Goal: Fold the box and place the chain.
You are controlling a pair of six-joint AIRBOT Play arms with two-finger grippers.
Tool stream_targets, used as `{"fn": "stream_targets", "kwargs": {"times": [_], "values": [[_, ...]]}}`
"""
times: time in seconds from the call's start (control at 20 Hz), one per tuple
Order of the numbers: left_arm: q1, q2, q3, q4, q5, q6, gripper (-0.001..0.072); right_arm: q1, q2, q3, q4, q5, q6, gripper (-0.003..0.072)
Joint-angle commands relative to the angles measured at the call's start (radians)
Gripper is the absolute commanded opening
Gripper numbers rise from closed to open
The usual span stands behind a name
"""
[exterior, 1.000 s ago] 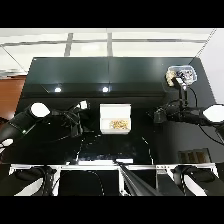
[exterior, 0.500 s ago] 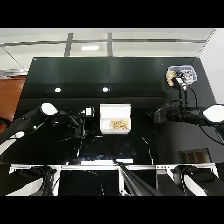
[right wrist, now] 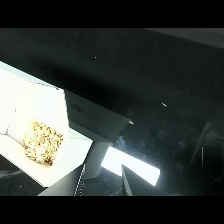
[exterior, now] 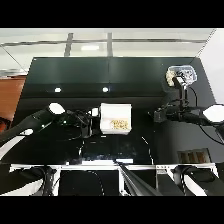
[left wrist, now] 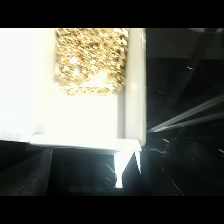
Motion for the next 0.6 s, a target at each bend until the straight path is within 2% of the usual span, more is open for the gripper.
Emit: {"fn": "stream_targets", "kwargs": {"times": [0.0,0.55], "values": [[-0.013,-0.029,0.032,-0.022,0.012,-0.006,0.0709,0.000,0.000,0.000,0.000,-0.003,0.000,0.0280],[-0.013,-0.057,0.064,0.014,0.006,-0.020,0.0708,0.000,0.000,0.000,0.000,-0.008,0.000,0.0280]]}}
